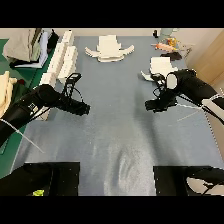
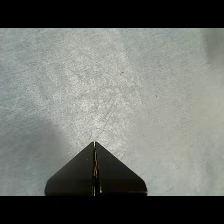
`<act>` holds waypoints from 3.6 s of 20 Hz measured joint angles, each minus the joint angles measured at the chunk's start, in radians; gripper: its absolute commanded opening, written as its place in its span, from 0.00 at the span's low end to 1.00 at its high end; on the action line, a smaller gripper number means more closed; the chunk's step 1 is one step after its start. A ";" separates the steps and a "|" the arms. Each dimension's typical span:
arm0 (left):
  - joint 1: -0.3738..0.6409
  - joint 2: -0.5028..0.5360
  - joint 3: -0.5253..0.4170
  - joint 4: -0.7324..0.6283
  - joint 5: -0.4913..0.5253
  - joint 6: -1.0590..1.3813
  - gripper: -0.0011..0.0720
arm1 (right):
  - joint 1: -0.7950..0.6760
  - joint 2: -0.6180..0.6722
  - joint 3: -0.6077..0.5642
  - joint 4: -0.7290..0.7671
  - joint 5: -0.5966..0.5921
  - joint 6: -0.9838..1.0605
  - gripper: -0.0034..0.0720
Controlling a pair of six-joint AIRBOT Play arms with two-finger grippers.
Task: Fold the box.
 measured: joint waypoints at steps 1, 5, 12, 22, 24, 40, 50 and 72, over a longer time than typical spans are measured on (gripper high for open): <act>0.000 0.000 0.000 0.000 0.000 0.000 0.03 | 0.000 0.000 0.000 0.000 0.000 0.000 0.05; 0.000 0.000 0.000 0.000 0.000 0.000 0.03 | 0.000 0.000 0.000 0.000 0.000 0.000 0.05; -0.001 0.000 0.000 -0.001 0.000 0.000 0.03 | -0.001 0.000 0.000 0.000 0.000 0.000 0.05; -0.001 0.000 0.000 0.000 0.000 0.000 0.03 | 0.000 0.000 0.000 -0.003 -0.001 -0.004 0.05; -0.001 0.000 0.000 0.000 0.001 0.000 0.03 | 0.000 0.000 0.000 -0.040 -0.024 -0.094 0.05; -0.001 0.000 0.000 -0.001 0.044 0.000 0.03 | -0.002 -0.008 0.003 0.120 -0.192 -0.230 0.05; -0.001 0.000 0.000 -0.024 0.119 0.000 0.03 | -0.536 -0.326 0.627 0.103 -0.189 -0.149 0.63; -0.001 0.000 0.000 -0.026 0.264 0.000 0.03 | -0.853 -0.848 0.977 0.789 -0.254 -0.485 0.15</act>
